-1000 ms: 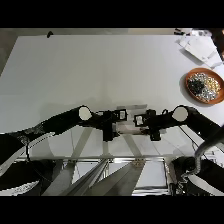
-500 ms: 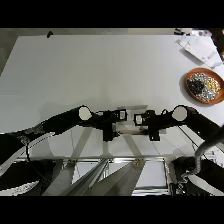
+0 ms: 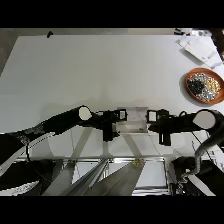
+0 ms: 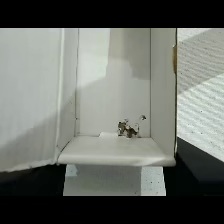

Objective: Fold the box and place the chain.

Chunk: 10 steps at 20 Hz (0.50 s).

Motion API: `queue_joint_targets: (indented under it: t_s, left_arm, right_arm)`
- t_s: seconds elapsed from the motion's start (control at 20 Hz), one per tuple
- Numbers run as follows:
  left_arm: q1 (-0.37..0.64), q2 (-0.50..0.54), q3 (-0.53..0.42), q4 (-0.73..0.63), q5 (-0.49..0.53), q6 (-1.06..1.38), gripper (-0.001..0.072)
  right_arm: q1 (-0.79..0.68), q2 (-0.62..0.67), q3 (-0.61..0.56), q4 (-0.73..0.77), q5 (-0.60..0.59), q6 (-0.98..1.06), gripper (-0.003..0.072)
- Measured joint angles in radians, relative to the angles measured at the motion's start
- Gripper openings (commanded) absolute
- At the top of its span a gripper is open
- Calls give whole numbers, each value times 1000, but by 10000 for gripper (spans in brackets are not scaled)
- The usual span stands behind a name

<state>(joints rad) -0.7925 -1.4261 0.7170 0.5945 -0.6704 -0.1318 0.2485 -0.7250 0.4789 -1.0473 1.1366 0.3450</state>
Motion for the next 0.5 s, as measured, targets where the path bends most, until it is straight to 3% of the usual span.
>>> queue_joint_targets:
  t_s: [0.3, 0.5]
  left_arm:
    - [0, 0, 0, 0, 0, 0, 276]
    - [0, 0, 0, 0, 0, 0, 276]
  right_arm:
    - [-216, 106, 0, -126, 94, 607, 17]
    - [-290, 76, -10, -232, 105, 837, 17]
